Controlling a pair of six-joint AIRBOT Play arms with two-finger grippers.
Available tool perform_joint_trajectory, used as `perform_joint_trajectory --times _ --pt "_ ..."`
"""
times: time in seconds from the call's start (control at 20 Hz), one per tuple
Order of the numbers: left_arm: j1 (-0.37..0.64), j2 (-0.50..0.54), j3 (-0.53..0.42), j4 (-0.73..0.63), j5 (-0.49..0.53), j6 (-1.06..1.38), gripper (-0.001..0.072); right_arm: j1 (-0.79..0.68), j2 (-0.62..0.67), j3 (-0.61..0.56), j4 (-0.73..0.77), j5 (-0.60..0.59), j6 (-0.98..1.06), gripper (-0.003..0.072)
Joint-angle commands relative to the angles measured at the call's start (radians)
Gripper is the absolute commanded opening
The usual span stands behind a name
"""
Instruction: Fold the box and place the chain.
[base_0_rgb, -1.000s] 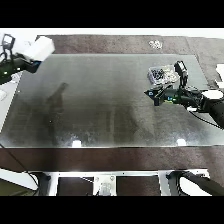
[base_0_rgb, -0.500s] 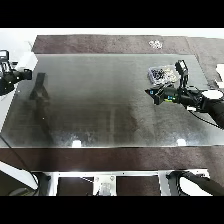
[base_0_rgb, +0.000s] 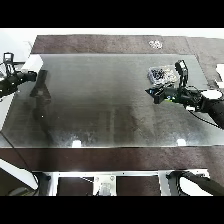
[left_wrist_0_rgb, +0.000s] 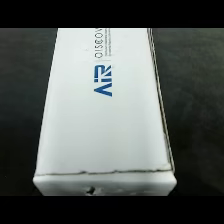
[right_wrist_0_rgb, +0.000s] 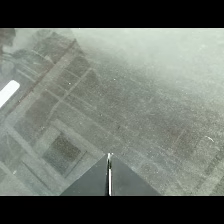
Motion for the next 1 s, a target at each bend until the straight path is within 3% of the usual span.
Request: perform_joint_trajectory --times 0.0,0.1,0.15,0.2,0.3,0.35,0.4,0.45,0.55,0.7,0.95 --pt "0.001 -0.005 0.005 0.003 -0.029 0.008 0.0018 0.001 -0.001 0.000 0.007 -0.013 0.000 0.0006" --pt "0.001 -0.005 0.005 0.003 -0.027 0.008 0.0021 0.001 -0.001 0.000 0.007 -0.014 0.000 0.0006" --pt "0.001 -0.005 0.005 0.003 -0.027 0.009 0.0092 0.001 -0.001 0.000 0.007 -0.014 0.000 0.0006" --pt "0.001 -0.005 0.005 -0.004 -0.029 0.008 0.0351 0.001 -0.001 0.000 0.008 -0.014 0.000 0.0006" --pt "-0.001 -0.005 0.005 -0.016 -0.024 0.005 0.0585 0.001 -0.001 0.000 0.023 -0.014 0.000 0.0007" --pt "-0.001 -0.005 0.005 -0.016 -0.024 0.004 0.0623 0.001 -0.001 0.000 0.026 -0.014 0.000 0.0008" --pt "-0.001 -0.005 0.005 -0.016 -0.024 0.005 0.0623 0.001 -0.001 0.000 0.026 -0.014 0.000 0.0068" --pt "-0.001 -0.005 0.005 -0.016 -0.021 0.005 0.0695 0.001 -0.001 0.000 0.026 -0.014 0.000 0.0147" --pt "-0.001 -0.005 0.005 -0.016 -0.013 0.000 0.0720 0.001 -0.001 0.000 0.037 -0.014 0.000 0.0175" --pt "-0.001 -0.002 0.005 0.000 -0.027 0.000 0.0720 0.001 -0.001 0.000 0.052 -0.015 0.000 0.0287" --pt "0.000 0.076 0.005 0.050 -0.105 -0.004 0.0720 -0.001 0.000 0.000 0.052 -0.019 0.000 0.0304"
